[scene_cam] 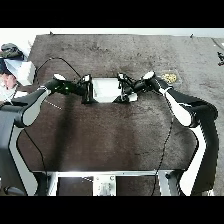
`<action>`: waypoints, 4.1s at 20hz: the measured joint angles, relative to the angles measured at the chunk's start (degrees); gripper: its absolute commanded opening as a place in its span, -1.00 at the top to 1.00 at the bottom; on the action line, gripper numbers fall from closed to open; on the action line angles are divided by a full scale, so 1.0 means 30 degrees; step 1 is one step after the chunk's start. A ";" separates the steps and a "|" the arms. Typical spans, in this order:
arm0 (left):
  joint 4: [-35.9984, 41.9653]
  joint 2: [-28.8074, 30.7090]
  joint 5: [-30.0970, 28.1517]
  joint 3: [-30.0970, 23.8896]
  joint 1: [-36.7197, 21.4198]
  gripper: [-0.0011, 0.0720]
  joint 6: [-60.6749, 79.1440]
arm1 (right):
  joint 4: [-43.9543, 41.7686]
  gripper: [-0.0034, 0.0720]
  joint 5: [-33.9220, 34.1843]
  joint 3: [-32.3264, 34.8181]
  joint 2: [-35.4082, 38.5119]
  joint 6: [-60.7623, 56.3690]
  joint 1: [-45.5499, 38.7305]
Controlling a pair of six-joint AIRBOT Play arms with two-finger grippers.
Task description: Fold the box and place the chain.
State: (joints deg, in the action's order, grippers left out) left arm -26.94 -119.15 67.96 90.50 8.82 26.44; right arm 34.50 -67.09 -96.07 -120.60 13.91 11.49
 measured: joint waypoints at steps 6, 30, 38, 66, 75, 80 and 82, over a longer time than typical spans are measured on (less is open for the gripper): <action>-0.0015 0.0000 -0.0029 0.0000 0.0000 -0.96 -0.0022 | 0.0000 -0.34 0.0000 0.0000 0.0000 0.0000 0.0000; 0.0066 0.0000 0.0138 -0.0007 0.0000 0.09 -0.0029 | -0.0007 -0.34 0.0007 0.0000 0.0000 -0.0007 0.0000; 0.0073 0.0000 0.0124 -0.0007 0.0000 0.09 -0.0022 | -0.0007 -0.34 0.0007 0.0000 0.0000 0.0000 0.0000; 0.0073 0.0000 0.0131 0.0000 -0.0022 0.09 -0.0029 | 0.0255 -0.98 -0.2025 -0.0015 0.1348 -0.1253 -0.1960; 0.0066 0.0000 0.0117 0.0000 -0.0022 0.09 -0.0029 | -0.0729 0.87 -0.3424 -0.0015 0.2965 -0.3315 -0.2346; 0.0073 0.0000 0.0036 0.0000 -0.0022 0.09 -0.0022 | -0.3024 0.87 -0.2331 -0.0015 0.3096 -0.3577 -0.1464; 0.0073 0.0000 0.0015 0.0000 -0.0022 0.09 -0.0022 | -0.3774 0.87 -0.1290 -0.0015 0.3111 -0.3636 -0.1158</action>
State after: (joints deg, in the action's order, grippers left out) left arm -26.72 -119.15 68.01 90.50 8.75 26.37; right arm 23.18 -70.96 -96.12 -111.26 3.01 8.01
